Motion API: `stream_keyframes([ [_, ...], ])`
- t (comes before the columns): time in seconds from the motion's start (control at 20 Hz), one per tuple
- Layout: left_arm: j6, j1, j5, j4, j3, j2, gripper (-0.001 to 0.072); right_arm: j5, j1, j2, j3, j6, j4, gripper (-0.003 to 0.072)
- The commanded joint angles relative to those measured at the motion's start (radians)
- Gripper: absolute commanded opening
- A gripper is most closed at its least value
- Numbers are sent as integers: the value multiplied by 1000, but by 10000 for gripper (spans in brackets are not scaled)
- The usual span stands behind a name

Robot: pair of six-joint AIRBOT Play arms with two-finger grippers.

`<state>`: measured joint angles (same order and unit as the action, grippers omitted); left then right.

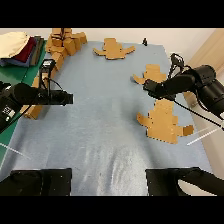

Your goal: Fold the box.

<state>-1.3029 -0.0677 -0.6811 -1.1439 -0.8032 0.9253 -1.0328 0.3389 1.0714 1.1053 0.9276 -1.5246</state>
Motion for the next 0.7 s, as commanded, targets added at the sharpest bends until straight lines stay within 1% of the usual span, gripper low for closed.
stream_keyframes([
  [0.0,0,0,0,0,-1,0,15,0,0,0,1,0,0,5],
  [0.35,0,0,0,0,-1,0,15,2,0,0,1,3,1,4],
  [0.45,0,0,1,0,-1,0,15,46,0,2,1,15,123,5],
  [0.5,0,0,0,0,-1,0,15,45,0,2,1,15,183,5],
  [0.65,0,0,0,0,-1,0,15,61,0,2,1,15,254,4],
])
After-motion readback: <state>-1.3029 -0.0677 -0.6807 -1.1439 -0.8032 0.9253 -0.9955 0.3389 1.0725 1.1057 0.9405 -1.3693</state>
